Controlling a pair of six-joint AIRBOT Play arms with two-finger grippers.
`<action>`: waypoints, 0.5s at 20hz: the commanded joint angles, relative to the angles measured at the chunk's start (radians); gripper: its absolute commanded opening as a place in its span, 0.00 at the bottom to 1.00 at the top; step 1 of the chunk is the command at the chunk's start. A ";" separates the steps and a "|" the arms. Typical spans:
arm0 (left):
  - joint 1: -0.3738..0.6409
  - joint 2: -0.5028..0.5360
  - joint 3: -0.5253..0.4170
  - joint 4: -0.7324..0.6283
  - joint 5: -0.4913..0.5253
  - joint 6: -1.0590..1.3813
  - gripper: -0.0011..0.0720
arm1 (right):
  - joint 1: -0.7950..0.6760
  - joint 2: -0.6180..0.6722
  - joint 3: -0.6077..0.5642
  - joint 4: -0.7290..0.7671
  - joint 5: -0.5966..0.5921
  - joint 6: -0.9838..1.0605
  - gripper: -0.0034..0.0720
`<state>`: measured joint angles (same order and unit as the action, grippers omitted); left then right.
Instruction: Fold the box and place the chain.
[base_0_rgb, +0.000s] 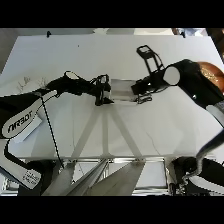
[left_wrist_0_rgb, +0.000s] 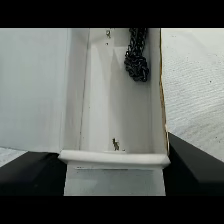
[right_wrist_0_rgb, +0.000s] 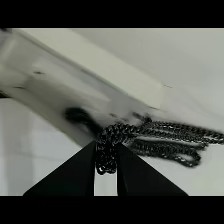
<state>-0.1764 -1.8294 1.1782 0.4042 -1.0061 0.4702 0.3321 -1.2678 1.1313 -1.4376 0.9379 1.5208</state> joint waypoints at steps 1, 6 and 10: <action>0.000 0.000 0.000 0.000 0.000 0.000 0.04 | 0.127 -0.001 0.007 0.032 -0.142 0.002 0.05; 0.000 0.000 0.000 0.000 0.000 0.000 0.04 | 0.163 -0.078 0.007 0.027 -0.175 0.050 0.05; 0.000 0.000 0.000 0.000 0.000 0.000 0.04 | 0.158 -0.199 0.007 -0.033 -0.135 0.082 0.06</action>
<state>-0.1764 -1.8294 1.1782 0.4042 -1.0061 0.4702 0.4862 -1.3956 1.1381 -1.4342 0.7872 1.5692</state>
